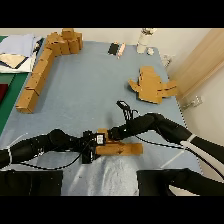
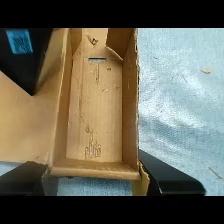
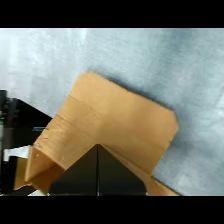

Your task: Fold the box.

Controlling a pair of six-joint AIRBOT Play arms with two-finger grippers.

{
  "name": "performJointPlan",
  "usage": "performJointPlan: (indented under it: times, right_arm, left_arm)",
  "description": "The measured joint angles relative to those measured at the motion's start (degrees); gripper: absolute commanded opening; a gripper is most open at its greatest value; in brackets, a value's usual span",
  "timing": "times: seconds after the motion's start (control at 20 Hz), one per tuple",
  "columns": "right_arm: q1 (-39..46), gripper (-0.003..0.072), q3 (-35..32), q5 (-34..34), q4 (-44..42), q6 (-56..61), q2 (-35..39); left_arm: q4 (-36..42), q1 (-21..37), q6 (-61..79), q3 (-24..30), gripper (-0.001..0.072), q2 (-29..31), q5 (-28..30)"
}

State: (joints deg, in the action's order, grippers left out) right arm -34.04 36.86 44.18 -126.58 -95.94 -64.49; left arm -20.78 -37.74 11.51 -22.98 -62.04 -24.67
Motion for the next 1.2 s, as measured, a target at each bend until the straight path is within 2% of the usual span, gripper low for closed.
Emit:
performJointPlan:
  times: [0.2,0.4,0.55,0.75,0.8,0.85,0.9,1.05,1.2]
  right_arm:
    - [0.0,0.0003,0.4,-0.2,0.4,-4.6,-2.9]
    - [0.1,0.0002,2.5,1.4,2.0,-7.5,-2.3]
    - [1.0,0.0003,5.4,5.6,8.0,-6.7,2.1]
    - [1.7,0.0003,5.9,17.4,15.5,-5.3,12.6]
    - [1.5,0.0055,4.8,21.1,16.2,-6.6,15.5]
    - [1.0,0.0318,3.3,24.2,16.4,-8.4,18.0]
    - [0.4,0.0479,1.2,26.4,16.6,-10.9,20.5]
    - [-0.5,0.0480,-5.5,26.6,19.7,-20.4,24.6]
    - [-0.9,0.0480,-9.6,19.5,23.2,-28.7,24.4]
  left_arm:
    - [0.0,0.0,0.0,0.0,0.0466,0.0,-0.1]
    - [0.0,0.0,0.1,0.0,0.0466,0.0,-0.1]
    - [0.0,0.0,0.1,0.0,0.0466,0.0,-0.1]
    - [0.0,0.0,0.1,0.0,0.0466,0.0,0.0]
    - [0.0,0.0,0.1,0.0,0.0466,0.0,0.0]
    - [0.0,0.0,0.1,0.0,0.0466,0.0,0.0]
    - [0.0,0.0,0.1,0.0,0.0466,0.0,0.0]
    - [0.0,0.0,0.1,0.0,0.0466,0.0,0.0]
    - [0.0,0.0,0.1,0.0,0.0466,0.0,0.1]
